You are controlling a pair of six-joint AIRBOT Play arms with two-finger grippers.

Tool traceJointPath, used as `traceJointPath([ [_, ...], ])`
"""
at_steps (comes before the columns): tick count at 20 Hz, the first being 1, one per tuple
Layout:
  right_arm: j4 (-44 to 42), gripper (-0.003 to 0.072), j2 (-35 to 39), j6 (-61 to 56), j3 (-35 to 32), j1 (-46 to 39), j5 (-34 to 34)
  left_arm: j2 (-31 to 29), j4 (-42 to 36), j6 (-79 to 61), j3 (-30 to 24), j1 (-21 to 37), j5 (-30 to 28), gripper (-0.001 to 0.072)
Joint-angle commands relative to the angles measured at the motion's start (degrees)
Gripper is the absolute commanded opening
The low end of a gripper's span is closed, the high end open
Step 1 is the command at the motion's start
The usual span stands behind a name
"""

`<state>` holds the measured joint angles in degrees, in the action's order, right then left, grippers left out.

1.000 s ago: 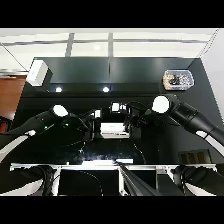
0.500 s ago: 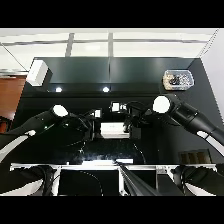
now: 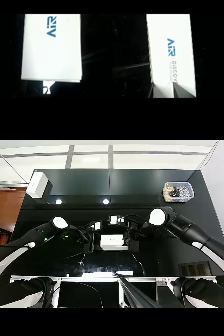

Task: Fold the box and place the chain.

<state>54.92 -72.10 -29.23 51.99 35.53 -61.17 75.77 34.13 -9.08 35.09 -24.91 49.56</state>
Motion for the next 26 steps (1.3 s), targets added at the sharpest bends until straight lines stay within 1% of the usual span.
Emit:
traceJointPath([
  [1,0.0,0.0273,1.5,-5.2,0.3,-0.5,-0.8,0.0,-0.1,0.1,0.1,0.0,0.0,0.0334],
  [3,-0.4,0.0273,4.0,-10.6,0.6,-2.5,-3.1,0.0,-0.1,0.1,0.1,0.0,0.0,0.0334],
  [5,-1.4,0.0272,6.2,-17.4,0.5,-6.0,-7.4,0.0,-0.1,0.1,0.1,0.0,0.0,0.0334],
  [6,-2.1,0.0239,6.4,-21.1,0.5,-8.0,-10.1,0.0,-0.1,0.1,0.1,0.0,0.0,0.0334],
  [7,-5.0,0.0108,6.4,-23.8,-0.1,-10.1,-12.4,0.0,-0.1,0.1,0.1,0.0,0.0,0.0334],
  [8,-9.3,0.0066,6.4,-24.9,-1.5,-11.6,-13.1,0.0,-0.1,0.1,0.1,0.0,0.0,0.0334],
  [9,-15.3,0.0061,6.3,-25.0,-3.6,-12.5,-11.7,0.0,-0.1,0.1,0.1,0.0,0.0,0.0334],
  [10,-20.9,0.0009,5.9,-25.0,-5.7,-12.7,-9.3,0.0,-0.1,0.1,0.1,0.0,0.0,0.0334],
  [12,-30.9,0.0014,3.7,-25.0,-9.0,-12.5,-4.1,0.0,-0.1,0.1,0.1,0.0,-0.1,0.0334],
  [13,-34.2,0.0014,1.9,-25.0,-9.6,-12.2,-2.0,0.0,-0.1,0.1,0.1,0.0,0.0,0.0334],
  [14,-35.9,0.0014,0.4,-25.0,-9.6,-11.6,-0.3,0.0,-0.1,0.1,0.1,0.0,0.0,0.0334],
  [16,-36.1,0.0014,-2.1,-25.0,-9.6,-10.4,3.1,0.0,-0.1,0.1,0.1,0.0,0.0,0.0334],
  [19,-35.2,0.0014,-5.0,-27.0,-9.6,-9.5,4.9,0.0,-0.1,0.1,0.1,0.0,0.0,0.0334],
  [21,-31.5,0.0014,-5.7,-30.4,-9.6,-8.7,6.6,0.0,-0.1,0.1,0.1,0.0,-0.1,0.0336],
  [22,-29.3,0.0014,-5.8,-32.5,-9.6,-8.1,7.6,0.0,-0.1,0.1,0.1,0.0,-0.1,0.0359],
  [23,-27.7,0.0014,-5.9,-33.6,-9.6,-7.7,8.3,0.0,-0.1,0.1,0.1,0.0,-0.1,0.0359],
  [26,-27.1,0.0014,-5.9,-33.8,-9.6,-7.2,9.7,0.0,-0.1,0.1,0.1,0.0,-0.1,0.0359],
])
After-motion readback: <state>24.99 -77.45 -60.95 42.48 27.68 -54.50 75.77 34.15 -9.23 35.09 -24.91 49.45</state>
